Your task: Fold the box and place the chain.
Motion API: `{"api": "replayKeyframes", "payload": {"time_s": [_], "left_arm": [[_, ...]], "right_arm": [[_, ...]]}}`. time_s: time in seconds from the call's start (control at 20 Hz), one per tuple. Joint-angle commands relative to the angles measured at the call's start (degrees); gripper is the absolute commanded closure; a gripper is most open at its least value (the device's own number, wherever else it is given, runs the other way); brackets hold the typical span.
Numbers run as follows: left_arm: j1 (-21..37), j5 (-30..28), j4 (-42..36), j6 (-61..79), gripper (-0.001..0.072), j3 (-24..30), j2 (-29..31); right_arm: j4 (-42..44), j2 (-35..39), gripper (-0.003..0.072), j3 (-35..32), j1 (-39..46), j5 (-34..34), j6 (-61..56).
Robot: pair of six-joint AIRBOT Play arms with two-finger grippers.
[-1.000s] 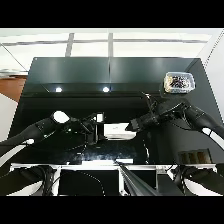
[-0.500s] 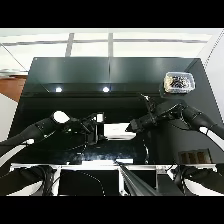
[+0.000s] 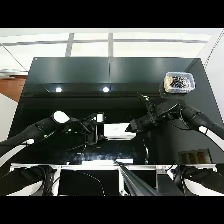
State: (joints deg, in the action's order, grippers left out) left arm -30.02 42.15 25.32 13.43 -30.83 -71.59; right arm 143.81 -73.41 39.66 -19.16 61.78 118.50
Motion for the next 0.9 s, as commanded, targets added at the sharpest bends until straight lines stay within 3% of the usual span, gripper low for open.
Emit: {"api": "replayKeyframes", "payload": {"time_s": [0.0,0.25,0.35,0.4,0.6,0.75,0.85], "left_arm": [[-0.02,0.0,0.0,0.02,0.0246,-0.04,-0.02],[0.04,0.07,-0.07,0.02,0.0231,-0.04,-0.02],[0.04,0.26,0.26,-1.38,0.0011,-0.04,0.63],[0.04,0.35,1.42,-5.33,-0.0007,-0.07,1.92],[0.11,5.6,15.23,-17.75,-0.0008,-0.68,10.38],[-0.02,7.56,16.09,-21.86,-0.0007,-1.68,16.11],[-0.31,6.1,13.57,-21.84,-0.0005,-3.52,16.39]], "right_arm": [[1.55,0.09,0.0667,0.5,0.07,2.25,0.0],[1.86,2.86,0.0666,7.26,3.3,8.2,0.0],[1.66,6.47,0.0666,10.14,6.99,9.25,0.0],[1.64,8.66,0.0666,10.93,9.31,9.42,0.0],[1.44,15.8,0.0666,11.21,17.59,10.8,0.0],[0.9,17.07,0.0666,11.21,20.48,11.1,0.02],[0.07,17.07,0.0666,11.21,20.5,10.45,0.02]]}}
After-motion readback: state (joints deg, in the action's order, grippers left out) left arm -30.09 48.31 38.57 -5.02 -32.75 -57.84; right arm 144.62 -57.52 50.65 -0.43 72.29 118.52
